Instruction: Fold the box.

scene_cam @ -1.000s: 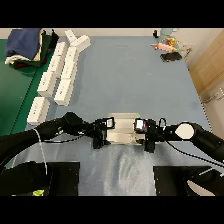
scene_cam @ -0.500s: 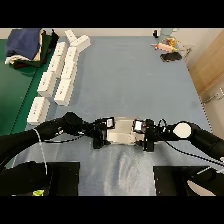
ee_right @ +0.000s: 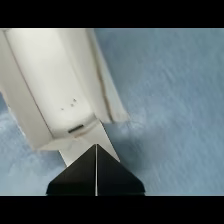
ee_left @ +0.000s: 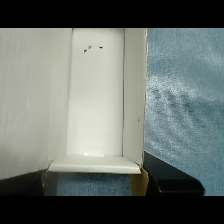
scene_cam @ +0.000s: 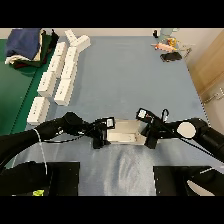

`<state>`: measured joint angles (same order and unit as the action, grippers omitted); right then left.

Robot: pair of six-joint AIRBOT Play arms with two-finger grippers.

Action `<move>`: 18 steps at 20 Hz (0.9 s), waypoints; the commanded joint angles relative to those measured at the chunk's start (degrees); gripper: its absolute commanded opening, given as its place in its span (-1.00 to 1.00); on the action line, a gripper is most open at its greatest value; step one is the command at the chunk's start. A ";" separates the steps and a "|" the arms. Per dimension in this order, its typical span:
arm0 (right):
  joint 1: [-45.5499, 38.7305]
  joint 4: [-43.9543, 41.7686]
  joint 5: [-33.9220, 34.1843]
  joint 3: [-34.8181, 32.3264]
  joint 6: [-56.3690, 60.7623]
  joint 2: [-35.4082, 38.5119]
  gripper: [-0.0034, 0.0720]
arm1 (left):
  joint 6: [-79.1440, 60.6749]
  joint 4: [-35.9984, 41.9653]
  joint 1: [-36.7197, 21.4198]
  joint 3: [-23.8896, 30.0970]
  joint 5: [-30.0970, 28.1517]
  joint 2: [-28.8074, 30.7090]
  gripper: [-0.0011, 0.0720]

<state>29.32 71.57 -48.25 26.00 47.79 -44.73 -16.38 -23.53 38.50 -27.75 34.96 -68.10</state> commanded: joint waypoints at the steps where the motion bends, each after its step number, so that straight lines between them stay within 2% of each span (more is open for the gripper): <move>1: -0.31 30.49 -17.38 4.98 35.54 4.00 -0.90 | -0.09 -0.04 0.00 -0.04 -0.02 -0.02 0.34; 3: -2.58 40.37 -24.48 6.54 46.49 7.08 -0.90 | -0.07 -0.04 0.00 -0.04 -0.02 -0.02 0.34; 4: -4.72 39.98 -25.05 6.51 49.27 7.98 -0.90 | -0.07 -0.04 0.00 -0.04 -0.02 -0.02 0.34; 7: -12.90 28.33 -24.92 5.73 54.80 6.62 -0.90 | -0.07 -0.07 0.00 -0.04 -0.02 -0.02 0.34; 10: -18.27 12.41 -19.65 2.51 56.98 2.03 -0.90 | -0.09 -0.04 0.00 -0.04 -0.02 -0.02 0.34; 12: -18.40 5.49 -16.13 -0.17 54.07 -1.68 -0.90 | -0.07 -0.04 0.00 -0.04 -0.02 -0.02 0.34; 14: -18.38 -0.26 -15.82 -1.20 50.77 -4.57 -0.90 | -0.07 -0.04 0.00 -0.04 -0.02 -0.02 0.34; 18: -18.38 -13.62 -15.76 -1.18 42.42 -4.13 -0.90 | -0.07 -0.04 0.00 -0.04 -0.02 -0.02 0.34</move>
<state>11.33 69.12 -64.66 25.36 95.48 -48.29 -16.43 -23.55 38.50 -27.75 34.96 -68.10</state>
